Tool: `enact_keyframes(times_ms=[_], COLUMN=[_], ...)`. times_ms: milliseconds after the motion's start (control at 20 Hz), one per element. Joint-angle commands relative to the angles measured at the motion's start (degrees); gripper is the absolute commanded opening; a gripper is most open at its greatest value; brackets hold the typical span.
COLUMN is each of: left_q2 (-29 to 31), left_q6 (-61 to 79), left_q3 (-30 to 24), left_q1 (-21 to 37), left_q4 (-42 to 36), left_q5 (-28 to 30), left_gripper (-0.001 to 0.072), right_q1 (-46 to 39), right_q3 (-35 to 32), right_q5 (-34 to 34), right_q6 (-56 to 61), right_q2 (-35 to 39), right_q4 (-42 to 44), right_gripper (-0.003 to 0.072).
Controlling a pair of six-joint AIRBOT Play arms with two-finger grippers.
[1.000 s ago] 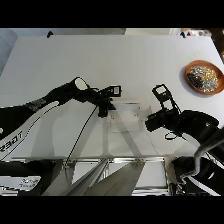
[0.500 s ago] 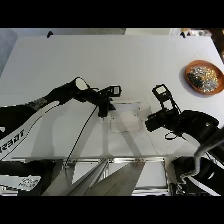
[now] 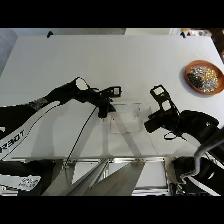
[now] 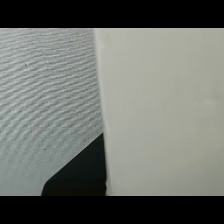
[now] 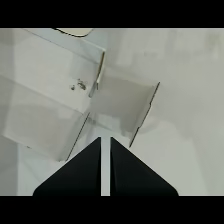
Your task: Fold the box and place the chain.
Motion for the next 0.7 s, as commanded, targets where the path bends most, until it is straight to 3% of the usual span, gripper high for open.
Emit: enact_keyframes(times_ms=[0, 200, 450, 650], left_q2=[0.0, 0.0, 0.0, 0.0], left_q6=[0.1, 0.1, 0.1, 0.1], left_q3=[0.0, 0.0, 0.0, 0.0], left_q1=[0.0, 0.0, 0.0, 0.0], left_q4=[0.1, 0.1, 0.1, 0.1], left_q5=[-0.1, -0.1, -0.1, -0.1], left_gripper=[0.0011, 0.0011, 0.0011, 0.0011], right_q1=[0.1, 0.1, 0.1, 0.1], right_q3=[0.1, 0.1, 0.1, 0.1], right_q5=[-2.5, -2.0, 2.4, 7.4], right_q6=[-14.7, -24.8, -26.2, -37.4], right_q2=[0.0, -0.1, -0.1, -0.1], right_q4=[8.0, 14.6, 13.1, 11.8], right_gripper=[0.0023, 0.0015, 0.0019, 0.0018])
